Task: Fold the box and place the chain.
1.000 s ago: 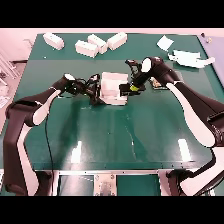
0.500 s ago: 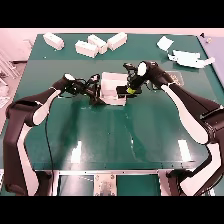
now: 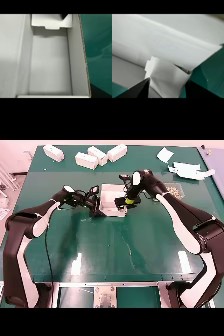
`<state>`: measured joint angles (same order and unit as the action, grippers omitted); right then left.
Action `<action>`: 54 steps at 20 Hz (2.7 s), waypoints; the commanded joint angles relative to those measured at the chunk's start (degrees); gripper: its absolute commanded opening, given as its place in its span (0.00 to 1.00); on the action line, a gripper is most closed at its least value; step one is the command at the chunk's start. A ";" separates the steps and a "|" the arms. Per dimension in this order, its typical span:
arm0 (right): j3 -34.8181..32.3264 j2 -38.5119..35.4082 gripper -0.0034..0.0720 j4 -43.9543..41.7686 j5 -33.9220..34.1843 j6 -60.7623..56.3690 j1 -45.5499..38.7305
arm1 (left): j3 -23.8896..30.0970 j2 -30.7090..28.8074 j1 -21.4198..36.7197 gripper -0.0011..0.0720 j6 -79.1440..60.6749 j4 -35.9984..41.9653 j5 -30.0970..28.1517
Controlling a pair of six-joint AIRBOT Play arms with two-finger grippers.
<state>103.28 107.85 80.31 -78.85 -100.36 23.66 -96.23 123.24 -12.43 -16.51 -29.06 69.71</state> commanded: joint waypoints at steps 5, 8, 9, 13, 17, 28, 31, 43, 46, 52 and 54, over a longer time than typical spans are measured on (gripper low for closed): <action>5.88 -0.85 0.75 0.33 -6.38 -0.09 0.17 | -0.02 -0.02 -0.02 0.82 -0.02 -0.02 0.17; 5.86 -0.85 0.75 3.17 -8.83 -0.13 0.17 | -0.02 -0.02 -0.02 0.82 -0.02 -0.02 0.17; 5.86 -0.85 0.75 3.85 -9.05 -0.17 0.17 | -0.02 -0.02 -0.02 0.82 -0.02 -0.02 0.17; 5.75 -0.61 0.76 5.29 -8.61 -0.28 0.17 | -0.02 -0.02 -0.02 0.82 -0.02 -0.02 0.17; 5.73 1.75 0.76 5.86 -8.61 -1.49 0.17 | -0.02 -0.02 -0.02 0.82 -0.02 -0.02 0.24; 5.75 5.75 0.76 4.61 -4.76 -3.67 0.24 | -0.02 -0.02 -0.02 0.82 -0.02 0.35 0.37; 5.75 5.95 0.76 4.63 -4.79 -4.26 0.24 | -0.02 -0.02 -0.02 0.82 -0.02 0.81 0.42; 5.77 8.13 0.69 5.97 -4.55 -7.69 0.87 | -0.02 -0.02 -0.02 0.82 -0.02 0.83 0.42; 5.81 8.39 0.59 7.23 -3.91 -8.37 1.79 | -0.02 -0.02 -0.02 0.82 -0.02 0.83 0.46; 5.84 8.55 0.38 7.37 -3.63 -9.35 2.78 | -0.02 -0.02 -0.02 0.82 -0.02 0.83 0.79; 5.84 8.59 0.22 7.41 -3.43 -9.42 3.17 | -0.02 -0.02 -0.02 0.82 -0.02 0.83 0.79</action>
<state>109.12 116.33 88.05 -82.48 -109.75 26.30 -96.20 123.26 -12.43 -16.58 -28.25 70.41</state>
